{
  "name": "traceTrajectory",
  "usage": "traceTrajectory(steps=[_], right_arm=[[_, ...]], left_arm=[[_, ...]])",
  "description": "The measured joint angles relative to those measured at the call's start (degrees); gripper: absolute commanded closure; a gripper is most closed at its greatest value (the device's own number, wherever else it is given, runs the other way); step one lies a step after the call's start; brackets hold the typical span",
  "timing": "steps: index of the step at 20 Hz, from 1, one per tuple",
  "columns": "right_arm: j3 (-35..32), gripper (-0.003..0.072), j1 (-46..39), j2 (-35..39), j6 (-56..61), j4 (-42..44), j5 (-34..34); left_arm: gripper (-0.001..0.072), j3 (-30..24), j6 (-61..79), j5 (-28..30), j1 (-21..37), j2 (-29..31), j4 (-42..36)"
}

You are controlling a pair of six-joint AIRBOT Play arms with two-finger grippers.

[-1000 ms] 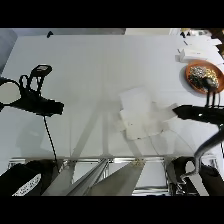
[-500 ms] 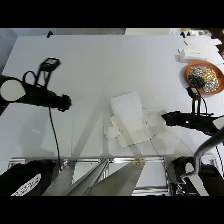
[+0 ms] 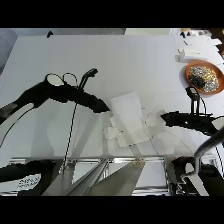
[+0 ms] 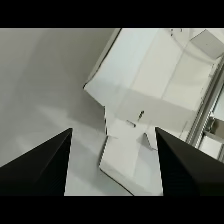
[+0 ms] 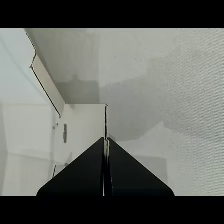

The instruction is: Fold the box and place the chain.

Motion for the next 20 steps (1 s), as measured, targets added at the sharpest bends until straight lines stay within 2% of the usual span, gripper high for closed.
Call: traceTrajectory(steps=[6, 11, 13, 14, 15, 16, 17, 20], right_arm=[[-0.02, 0.0664, 0.0, 0.0, 0.0, 0.0, 0.04], [0.0, 0.0664, 0.0, 0.0, 0.0, 0.0, 0.09], [0.0, 0.0664, 0.0, 0.0, 0.0, 0.0, 0.13], [0.0, 0.0664, 0.0, 0.0, 0.0, 0.0, 0.13], [-0.02, 0.0664, 0.0, 0.0, 0.0, 0.0, 0.13], [0.0, 0.0664, 0.0, 0.0, 0.0, 0.0, 0.13], [0.0, 0.0664, 0.0, 0.0, -0.02, 0.0, 0.17], [-0.02, 0.0664, 0.0, 0.0, -0.02, -0.02, 0.28]], left_arm=[[0.0134, 0.0, 6.75, 0.15, -1.7, -7.58, -7.91], [0.0138, 0.0, 9.53, 3.17, -6.03, -9.4, -10.88], [0.0168, 0.0, 10.08, 3.96, -7.76, -9.75, -11.39], [0.0218, -0.02, 10.23, 4.37, -8.61, -9.97, -11.58], [0.0227, -0.02, 10.32, 4.55, -9.38, -10.16, -11.8], [0.0291, 0.0, 10.43, 4.79, -10.08, -10.34, -11.98], [0.0404, -0.02, 10.54, 4.98, -10.73, -10.45, -12.17], [0.0658, -0.02, 11.39, 6.29, -12.11, -10.62, -12.31]])
